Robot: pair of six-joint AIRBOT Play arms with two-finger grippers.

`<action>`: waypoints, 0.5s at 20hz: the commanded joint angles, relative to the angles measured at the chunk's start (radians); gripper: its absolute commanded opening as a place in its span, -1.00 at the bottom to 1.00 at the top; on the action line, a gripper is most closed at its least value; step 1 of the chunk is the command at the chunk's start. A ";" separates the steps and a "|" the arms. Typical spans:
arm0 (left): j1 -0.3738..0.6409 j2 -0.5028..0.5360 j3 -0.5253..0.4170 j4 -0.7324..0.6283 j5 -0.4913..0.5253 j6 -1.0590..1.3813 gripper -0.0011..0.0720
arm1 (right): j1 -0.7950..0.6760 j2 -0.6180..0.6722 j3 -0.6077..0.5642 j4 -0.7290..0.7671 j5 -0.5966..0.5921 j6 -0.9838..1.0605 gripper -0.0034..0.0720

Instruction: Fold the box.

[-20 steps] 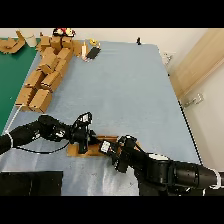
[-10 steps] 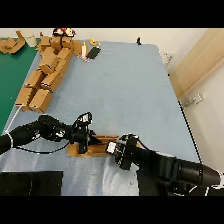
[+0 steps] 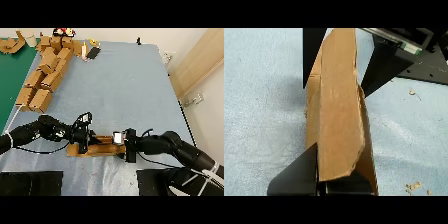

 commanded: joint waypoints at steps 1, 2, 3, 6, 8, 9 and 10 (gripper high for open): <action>0.000 0.000 0.001 0.000 0.000 0.000 -0.93 | -0.070 -0.122 0.059 0.172 -0.060 -0.259 0.99; 0.000 0.000 0.001 0.000 0.000 0.000 -0.93 | -0.070 -0.162 0.075 0.175 -0.063 -0.259 0.99; 0.000 0.000 0.001 0.000 0.000 0.000 -0.93 | -0.070 -0.199 0.089 0.187 -0.070 -0.259 0.99; 0.000 0.000 0.001 0.000 0.000 0.000 -0.93 | -0.070 -0.252 0.103 0.204 -0.087 -0.243 0.99; 0.000 0.000 0.001 0.000 0.000 0.000 -0.93 | -0.070 -0.252 0.103 0.196 -0.087 -0.204 0.98; 0.000 0.000 0.001 0.000 0.000 0.000 -0.93 | -0.070 -0.251 0.103 0.190 -0.088 -0.181 0.98; 0.000 0.000 0.001 0.000 0.000 0.000 -0.93 | -0.070 -0.251 0.103 0.189 -0.092 -0.174 0.98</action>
